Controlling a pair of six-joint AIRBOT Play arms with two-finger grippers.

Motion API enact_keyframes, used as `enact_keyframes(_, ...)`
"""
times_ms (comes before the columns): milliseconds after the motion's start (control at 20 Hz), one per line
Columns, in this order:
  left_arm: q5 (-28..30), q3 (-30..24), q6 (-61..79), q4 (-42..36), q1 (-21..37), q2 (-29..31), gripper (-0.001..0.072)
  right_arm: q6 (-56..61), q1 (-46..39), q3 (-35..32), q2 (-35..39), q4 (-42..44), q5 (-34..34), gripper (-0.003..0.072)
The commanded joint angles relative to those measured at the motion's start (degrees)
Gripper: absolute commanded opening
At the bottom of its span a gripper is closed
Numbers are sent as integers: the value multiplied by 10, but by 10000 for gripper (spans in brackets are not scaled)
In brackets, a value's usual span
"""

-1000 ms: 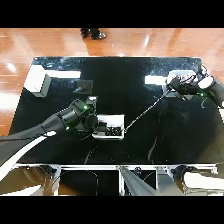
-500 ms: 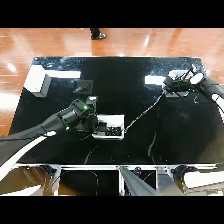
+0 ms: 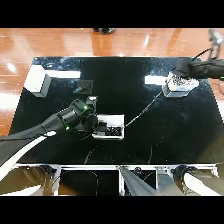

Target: Fold the box and place the chain.

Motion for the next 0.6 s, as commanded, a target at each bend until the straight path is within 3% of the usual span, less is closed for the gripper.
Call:
enact_keyframes(0, 0, 0, 0, 0, 0, 0, 23, -63, 0, 1, 133, 128, 90, 23)
enact_keyframes(250, 0, 0, 0, 0, 0, 0, 23, -79, 73, 1, 205, 244, 142, 24)
enact_keyframes(550, -1, 0, 0, 0, 0, 0, 23, -74, 239, 1, 201, 272, 71, 25)
